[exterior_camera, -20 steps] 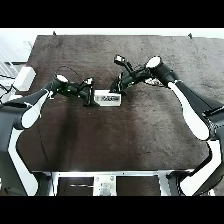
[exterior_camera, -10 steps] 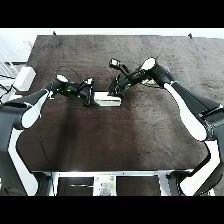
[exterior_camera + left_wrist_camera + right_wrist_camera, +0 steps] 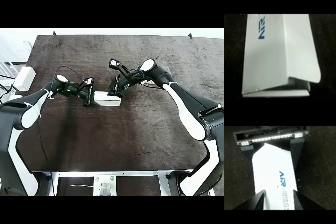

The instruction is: Fold the box and place the chain.

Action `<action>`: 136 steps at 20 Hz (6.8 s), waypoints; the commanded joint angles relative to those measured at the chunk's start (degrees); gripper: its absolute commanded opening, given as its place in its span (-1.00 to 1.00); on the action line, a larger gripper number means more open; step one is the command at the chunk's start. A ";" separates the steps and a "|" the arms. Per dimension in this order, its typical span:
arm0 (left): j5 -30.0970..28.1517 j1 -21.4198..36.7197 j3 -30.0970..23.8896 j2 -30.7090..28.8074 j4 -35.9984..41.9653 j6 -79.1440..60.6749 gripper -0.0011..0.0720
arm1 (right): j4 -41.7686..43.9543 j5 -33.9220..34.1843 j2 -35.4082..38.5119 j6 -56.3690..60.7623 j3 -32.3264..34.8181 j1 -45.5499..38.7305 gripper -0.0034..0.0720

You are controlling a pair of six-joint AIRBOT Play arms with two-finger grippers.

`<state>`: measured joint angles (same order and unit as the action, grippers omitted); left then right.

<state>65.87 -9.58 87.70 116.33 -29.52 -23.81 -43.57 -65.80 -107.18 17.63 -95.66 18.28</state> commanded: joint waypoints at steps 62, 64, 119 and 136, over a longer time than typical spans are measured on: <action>0.11 0.00 0.02 -0.02 -0.02 -0.11 0.64 | 4.92 3.19 4.79 -4.87 8.63 1.42 0.54; 0.11 0.00 0.02 -0.02 -0.02 -0.13 0.64 | 7.21 2.91 4.87 -5.99 8.63 0.83 0.47; 1.03 0.00 0.02 -0.02 0.52 -0.17 0.64 | 15.52 80.32 88.63 12.39 90.79 -4.55 -0.90; 1.66 0.07 0.04 -0.59 1.36 2.73 -0.91 | 14.01 75.38 89.57 9.16 93.68 -4.79 -0.89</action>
<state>67.26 -9.58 87.68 116.22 -28.58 -23.20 -29.54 9.65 -17.65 26.85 -2.02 13.47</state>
